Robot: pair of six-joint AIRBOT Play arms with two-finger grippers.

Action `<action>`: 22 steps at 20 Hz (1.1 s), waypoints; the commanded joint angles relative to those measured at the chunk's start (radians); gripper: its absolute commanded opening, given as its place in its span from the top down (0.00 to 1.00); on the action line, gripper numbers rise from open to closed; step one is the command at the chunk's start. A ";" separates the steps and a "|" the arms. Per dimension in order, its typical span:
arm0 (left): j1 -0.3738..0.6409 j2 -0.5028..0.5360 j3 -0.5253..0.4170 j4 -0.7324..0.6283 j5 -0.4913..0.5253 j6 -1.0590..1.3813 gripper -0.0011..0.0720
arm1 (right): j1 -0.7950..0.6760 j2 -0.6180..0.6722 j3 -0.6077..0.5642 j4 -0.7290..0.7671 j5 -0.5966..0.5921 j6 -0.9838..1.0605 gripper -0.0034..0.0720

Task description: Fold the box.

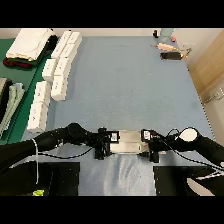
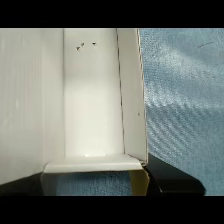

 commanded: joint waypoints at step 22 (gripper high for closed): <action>0.045 0.003 0.001 -0.005 -0.087 0.006 0.02 | -0.001 0.000 0.001 0.001 0.000 0.000 0.24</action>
